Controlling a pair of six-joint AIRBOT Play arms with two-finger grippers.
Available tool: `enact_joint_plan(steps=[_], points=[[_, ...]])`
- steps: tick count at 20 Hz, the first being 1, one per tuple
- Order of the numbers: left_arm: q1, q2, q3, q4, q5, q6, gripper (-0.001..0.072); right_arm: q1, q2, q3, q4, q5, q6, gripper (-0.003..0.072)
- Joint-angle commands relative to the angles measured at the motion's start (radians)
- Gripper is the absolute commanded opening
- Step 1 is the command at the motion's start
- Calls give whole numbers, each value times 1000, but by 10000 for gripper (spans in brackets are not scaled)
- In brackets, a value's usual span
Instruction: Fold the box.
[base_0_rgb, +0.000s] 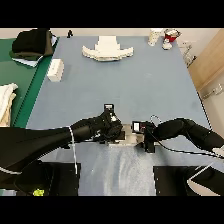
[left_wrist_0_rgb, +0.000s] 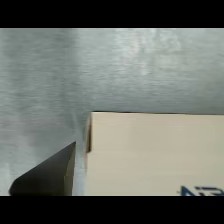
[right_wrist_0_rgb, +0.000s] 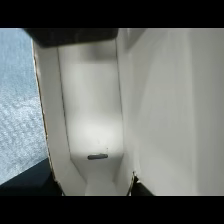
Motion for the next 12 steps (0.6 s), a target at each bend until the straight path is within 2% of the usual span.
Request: enact_joint_plan(steps=[1,5,9,12], points=[[-1,0,5,0,-8,3,381,1,0,0,0,0,0,467],[-3,3,9,3,-10,6,382,1,0,0,0,0,0,467],[-35,3,47,89,-107,-33,381,1,0,0,0,0,0,467],[-70,-9,48,121,-89,-103,380,1,0,0,0,0,0,467]])
